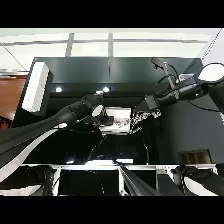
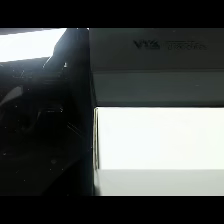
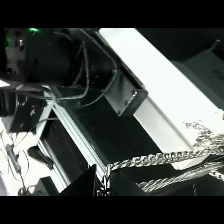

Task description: Fold the box and place the chain.

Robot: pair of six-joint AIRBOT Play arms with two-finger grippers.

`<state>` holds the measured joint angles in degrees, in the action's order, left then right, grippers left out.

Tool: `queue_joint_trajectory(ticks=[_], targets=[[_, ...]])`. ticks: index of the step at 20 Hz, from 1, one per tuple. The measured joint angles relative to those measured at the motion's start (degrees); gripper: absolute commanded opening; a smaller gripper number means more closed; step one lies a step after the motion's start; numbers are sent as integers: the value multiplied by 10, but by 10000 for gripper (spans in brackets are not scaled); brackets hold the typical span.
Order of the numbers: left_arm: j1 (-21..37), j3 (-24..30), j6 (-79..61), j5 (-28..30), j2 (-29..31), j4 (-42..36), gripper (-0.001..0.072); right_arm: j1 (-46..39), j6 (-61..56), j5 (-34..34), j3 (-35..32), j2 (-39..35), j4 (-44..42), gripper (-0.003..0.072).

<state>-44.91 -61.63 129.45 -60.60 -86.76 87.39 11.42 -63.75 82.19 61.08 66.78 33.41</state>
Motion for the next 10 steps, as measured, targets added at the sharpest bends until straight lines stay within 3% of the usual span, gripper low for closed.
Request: queue_joint_trajectory(ticks=[6,10], targets=[[0,0,0,0,0,0,32,38,7,-35,2,27,19,22],[0,0,0,0,0,0,32,60,7,-92,-22,41,27,23]])
